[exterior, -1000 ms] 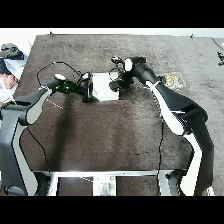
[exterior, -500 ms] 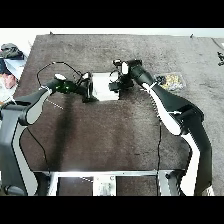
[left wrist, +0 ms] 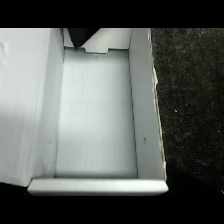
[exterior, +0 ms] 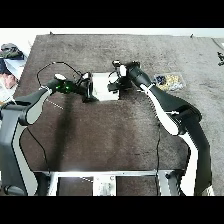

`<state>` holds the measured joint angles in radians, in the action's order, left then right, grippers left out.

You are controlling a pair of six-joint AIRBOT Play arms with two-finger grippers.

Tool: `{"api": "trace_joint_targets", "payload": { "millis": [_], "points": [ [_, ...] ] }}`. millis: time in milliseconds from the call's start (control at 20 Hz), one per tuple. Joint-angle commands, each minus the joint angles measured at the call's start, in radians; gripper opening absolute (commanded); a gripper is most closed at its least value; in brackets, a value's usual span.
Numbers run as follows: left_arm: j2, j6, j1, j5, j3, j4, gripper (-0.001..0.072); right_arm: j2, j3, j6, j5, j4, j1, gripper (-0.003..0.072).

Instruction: Fold the box and place the chain.

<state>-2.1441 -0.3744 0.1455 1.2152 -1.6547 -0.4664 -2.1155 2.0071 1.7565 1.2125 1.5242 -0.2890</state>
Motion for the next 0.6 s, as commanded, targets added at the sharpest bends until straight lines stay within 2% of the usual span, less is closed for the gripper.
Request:
{"api": "trace_joint_targets", "payload": {
  "millis": [0, 100, 200, 350, 400, 450, 550],
  "points": [
    [0.0, 0.0, -0.001, 0.0, 0.0, 0.0, 0.0365, -0.014, 0.0, 0.002, 0.003, 0.01, -0.002, 0.0372],
    [0.0, 0.0, -0.001, 0.0, 0.0, 0.0, 0.0365, -0.014, 0.0, 0.002, -0.004, 0.011, -0.002, 0.0371],
    [0.0, 0.0, -0.001, 0.0, 0.0, 0.0, 0.0365, -0.014, 0.0, 0.003, -0.005, 0.016, -0.003, 0.0217],
    [0.0, 0.0, -0.001, 0.0, 0.0, 0.0, 0.0365, -0.014, 0.001, 0.018, -0.004, 0.017, -0.005, 0.0208],
    [0.0, 0.0, -0.001, 0.0, 0.0, 0.0, 0.0365, -0.014, 0.001, 0.021, -0.006, 0.017, -0.005, 0.0123],
    [0.0, 0.0, -0.001, 0.0, 0.0, 0.0, 0.0365, -0.014, 0.001, 0.021, -0.006, 0.017, -0.005, 0.0112],
    [0.0, 0.0, -0.001, 0.0, 0.0, 0.0, 0.0365, -0.014, 0.001, 0.021, -0.006, 0.018, -0.005, 0.0034]
  ]
}}
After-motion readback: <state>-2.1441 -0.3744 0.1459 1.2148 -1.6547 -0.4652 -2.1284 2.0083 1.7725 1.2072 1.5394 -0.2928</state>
